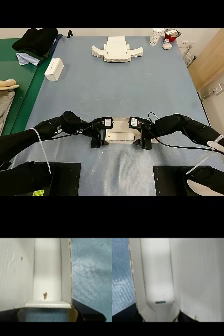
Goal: Fold the box.
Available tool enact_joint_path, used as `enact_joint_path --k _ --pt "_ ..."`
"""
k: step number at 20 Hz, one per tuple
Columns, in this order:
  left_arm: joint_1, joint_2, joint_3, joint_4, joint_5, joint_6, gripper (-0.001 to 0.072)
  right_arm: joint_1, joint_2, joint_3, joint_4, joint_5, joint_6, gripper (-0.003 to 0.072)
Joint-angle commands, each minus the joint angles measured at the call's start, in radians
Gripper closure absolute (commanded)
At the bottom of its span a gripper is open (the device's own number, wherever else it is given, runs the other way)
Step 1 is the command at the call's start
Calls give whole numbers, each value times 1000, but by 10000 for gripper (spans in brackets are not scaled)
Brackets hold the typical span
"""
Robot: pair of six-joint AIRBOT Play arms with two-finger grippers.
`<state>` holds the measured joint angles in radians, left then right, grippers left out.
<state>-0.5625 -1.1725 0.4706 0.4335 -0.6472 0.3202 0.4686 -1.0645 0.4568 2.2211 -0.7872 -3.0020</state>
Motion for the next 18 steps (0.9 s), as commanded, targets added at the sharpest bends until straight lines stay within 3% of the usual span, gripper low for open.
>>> enact_joint_path --k 1,4,6,18 --pt "-5 -1 1 1 1 0 15 1 0 1 0 0 -1 210" --pt "-5 -1 1 1 2 0 18 1 0 1 0 0 -1 210" --pt "-5 -1 1 1 2 0 263 1 0 1 0 0 -1 210" --pt "-5 0 1 0 2 -7 259 1 0 1 0 0 -1 210"
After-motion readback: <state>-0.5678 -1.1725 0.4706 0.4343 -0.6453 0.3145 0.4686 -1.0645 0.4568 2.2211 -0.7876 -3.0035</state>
